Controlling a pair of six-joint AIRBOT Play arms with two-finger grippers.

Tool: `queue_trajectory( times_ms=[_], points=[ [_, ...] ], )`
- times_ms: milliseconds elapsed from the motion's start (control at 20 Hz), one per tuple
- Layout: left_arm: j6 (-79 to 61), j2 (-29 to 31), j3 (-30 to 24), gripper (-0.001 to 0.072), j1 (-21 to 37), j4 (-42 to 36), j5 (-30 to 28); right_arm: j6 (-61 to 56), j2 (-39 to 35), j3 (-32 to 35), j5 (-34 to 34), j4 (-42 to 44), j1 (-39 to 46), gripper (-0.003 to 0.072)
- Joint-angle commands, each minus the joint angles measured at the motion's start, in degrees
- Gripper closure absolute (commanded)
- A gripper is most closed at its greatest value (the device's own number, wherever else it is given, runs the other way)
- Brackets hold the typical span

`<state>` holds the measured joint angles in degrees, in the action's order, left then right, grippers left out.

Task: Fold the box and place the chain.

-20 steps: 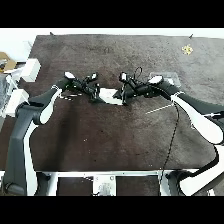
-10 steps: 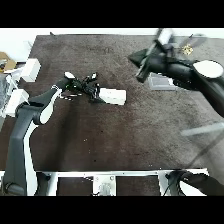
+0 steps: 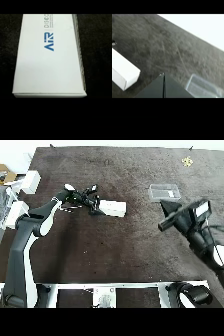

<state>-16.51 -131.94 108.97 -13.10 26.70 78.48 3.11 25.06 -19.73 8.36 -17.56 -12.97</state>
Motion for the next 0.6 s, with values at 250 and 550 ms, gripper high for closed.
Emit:
queue_trajectory(
  times_ms=[250,550],
  points=[
    [2.73,0.24,0.09,0.0696,0.13,-1.92,0.59,-7.04,-4.31,11.47,-8.87,0.04,-0.04,0.0681],
    [18.32,6.23,3.39,0.0701,1.44,-2.05,-4.11,-7.02,-4.31,11.47,-8.9,-0.2,-0.04,0.0681]
  ],
)
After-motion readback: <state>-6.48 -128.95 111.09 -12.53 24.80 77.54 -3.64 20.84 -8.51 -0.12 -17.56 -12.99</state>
